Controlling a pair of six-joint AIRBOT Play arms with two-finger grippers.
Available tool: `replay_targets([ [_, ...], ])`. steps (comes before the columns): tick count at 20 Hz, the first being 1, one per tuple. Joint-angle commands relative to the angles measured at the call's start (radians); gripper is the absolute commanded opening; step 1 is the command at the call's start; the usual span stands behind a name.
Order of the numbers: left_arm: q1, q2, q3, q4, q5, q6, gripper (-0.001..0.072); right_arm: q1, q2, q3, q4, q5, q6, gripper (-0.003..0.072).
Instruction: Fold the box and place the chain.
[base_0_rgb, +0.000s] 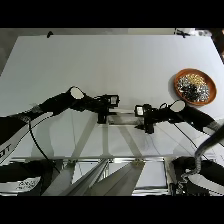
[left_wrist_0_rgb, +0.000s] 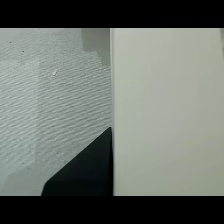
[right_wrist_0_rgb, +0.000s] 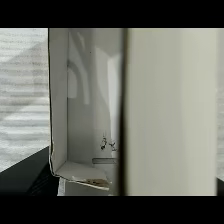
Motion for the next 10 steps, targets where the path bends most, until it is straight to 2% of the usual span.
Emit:
replay_targets([
  [1, 0.0, 0.001, 0.0, 0.0, 0.001, 0.0, 0.0011, 0.0, -0.004, 0.0, -0.002, -0.02, 0.0, 0.0395],
  [2, 0.0, 0.001, 0.0, 0.0, 0.002, 0.0, 0.0011, 0.0, -0.004, 0.0, -0.002, -0.021, -0.001, 0.0369],
  [3, 0.0, 0.001, 0.0, 0.0, 0.001, 0.0, 0.0011, 0.0, -0.004, 0.0, -0.002, -0.021, 0.0, 0.031],
  [6, 0.0, 0.001, 0.0, 0.0, 0.002, 0.0, 0.0011, 0.0, -0.004, 0.0, -0.003, -0.021, 0.0, 0.0246],
  [10, 0.0, 0.0, 0.0, 0.0, 0.001, 0.0, 0.0011, 0.0, -0.003, 0.0, -0.003, -0.023, 0.0, 0.0234],
])
